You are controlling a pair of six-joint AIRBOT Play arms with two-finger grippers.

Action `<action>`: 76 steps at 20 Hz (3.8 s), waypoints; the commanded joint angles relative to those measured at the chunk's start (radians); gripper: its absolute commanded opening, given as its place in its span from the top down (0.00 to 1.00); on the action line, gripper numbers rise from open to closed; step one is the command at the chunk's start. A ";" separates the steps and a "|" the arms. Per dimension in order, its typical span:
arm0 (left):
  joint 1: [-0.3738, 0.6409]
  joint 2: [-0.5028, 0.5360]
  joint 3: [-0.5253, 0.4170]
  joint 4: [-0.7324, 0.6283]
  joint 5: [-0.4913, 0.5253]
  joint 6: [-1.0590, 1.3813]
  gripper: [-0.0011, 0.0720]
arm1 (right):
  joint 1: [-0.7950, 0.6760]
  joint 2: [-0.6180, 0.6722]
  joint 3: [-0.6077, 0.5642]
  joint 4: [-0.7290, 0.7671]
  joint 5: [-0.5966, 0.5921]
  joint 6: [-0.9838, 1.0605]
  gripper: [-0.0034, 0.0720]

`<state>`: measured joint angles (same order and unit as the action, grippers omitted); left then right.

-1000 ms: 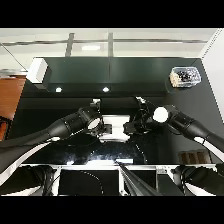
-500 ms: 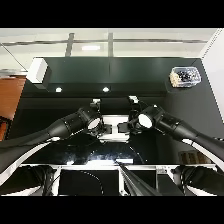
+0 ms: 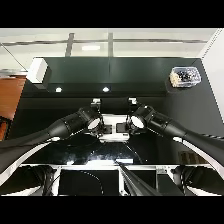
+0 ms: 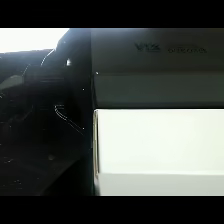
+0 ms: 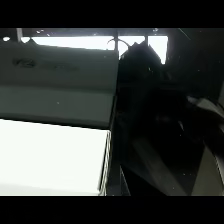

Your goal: Fold the box and place the chain.

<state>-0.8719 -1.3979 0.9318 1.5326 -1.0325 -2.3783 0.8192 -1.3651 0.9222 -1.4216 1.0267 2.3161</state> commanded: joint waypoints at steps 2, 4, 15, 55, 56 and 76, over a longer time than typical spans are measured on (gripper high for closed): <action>0.001 0.000 0.000 0.004 0.002 0.000 0.94 | 0.002 -0.019 0.002 -0.010 0.019 0.018 0.64; 0.001 0.000 0.000 0.003 0.002 0.000 0.94 | 0.002 -0.021 0.002 -0.013 0.018 0.018 0.67; 0.001 0.000 0.000 0.003 0.002 0.000 0.94 | 0.003 -0.026 0.002 -0.008 0.001 0.018 0.88; 0.007 0.000 0.000 0.033 -0.035 -0.012 0.94 | -0.076 0.189 0.002 0.027 0.003 -0.076 0.50; 0.007 0.000 0.000 0.031 -0.026 -0.012 0.94 | -0.105 0.234 0.002 0.038 0.013 -0.111 0.50; 0.007 0.000 0.000 0.030 -0.019 -0.011 0.94 | -0.972 -0.127 0.444 -0.155 -0.106 -0.430 0.03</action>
<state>-0.8654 -1.3983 0.9310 1.5627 -1.0504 -2.3901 -0.0845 -1.2987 1.1553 -1.6775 0.8677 1.9179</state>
